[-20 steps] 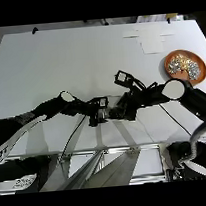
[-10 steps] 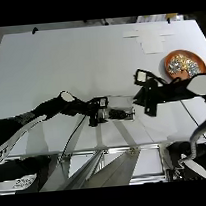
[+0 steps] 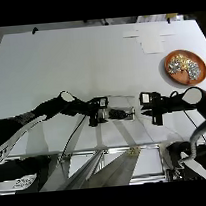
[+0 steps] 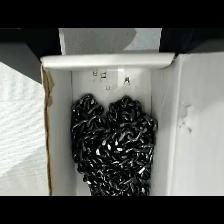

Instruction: Fold the box and place the chain.

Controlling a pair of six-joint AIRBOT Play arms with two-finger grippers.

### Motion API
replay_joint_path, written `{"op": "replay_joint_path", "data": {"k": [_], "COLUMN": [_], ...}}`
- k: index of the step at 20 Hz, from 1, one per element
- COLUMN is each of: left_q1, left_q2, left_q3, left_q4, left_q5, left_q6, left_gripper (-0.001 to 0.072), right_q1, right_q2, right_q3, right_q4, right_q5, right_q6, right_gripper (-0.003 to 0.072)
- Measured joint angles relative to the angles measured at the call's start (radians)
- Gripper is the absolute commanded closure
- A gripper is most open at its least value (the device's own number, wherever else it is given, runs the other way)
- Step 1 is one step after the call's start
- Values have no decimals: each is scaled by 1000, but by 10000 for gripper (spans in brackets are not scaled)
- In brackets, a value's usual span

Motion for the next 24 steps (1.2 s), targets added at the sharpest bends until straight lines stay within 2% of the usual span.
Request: {"op": "replay_joint_path", "data": {"k": [3,5,13,15,16,19,24], "left_q1": [0,0,0,0,0,0,0], "left_q2": [0,0,0,0,0,0,0], "left_q3": [0,0,0,0,0,0,0], "left_q4": [0,0,0,0,0,0,0], "left_q5": [0,0,0,0,0,0,0], "left_q6": [0,0,0,0,0,0,0], "left_gripper": [349,350,350,350,350,350,350], "right_q1": [14,33,56,57,57,57,58], "right_q2": [-42,-77,-170,-182,-187,-194,-166], "right_q3": [-35,-46,-57,-57,-57,-58,-58], "right_q4": [58,78,147,183,195,215,163], "right_q5": [-38,-60,-128,-133,-134,-133,-108], "right_q6": [-115,-168,-238,-250,-253,-259,-188], "right_gripper": [529,485,490,545,600,671,670]}}
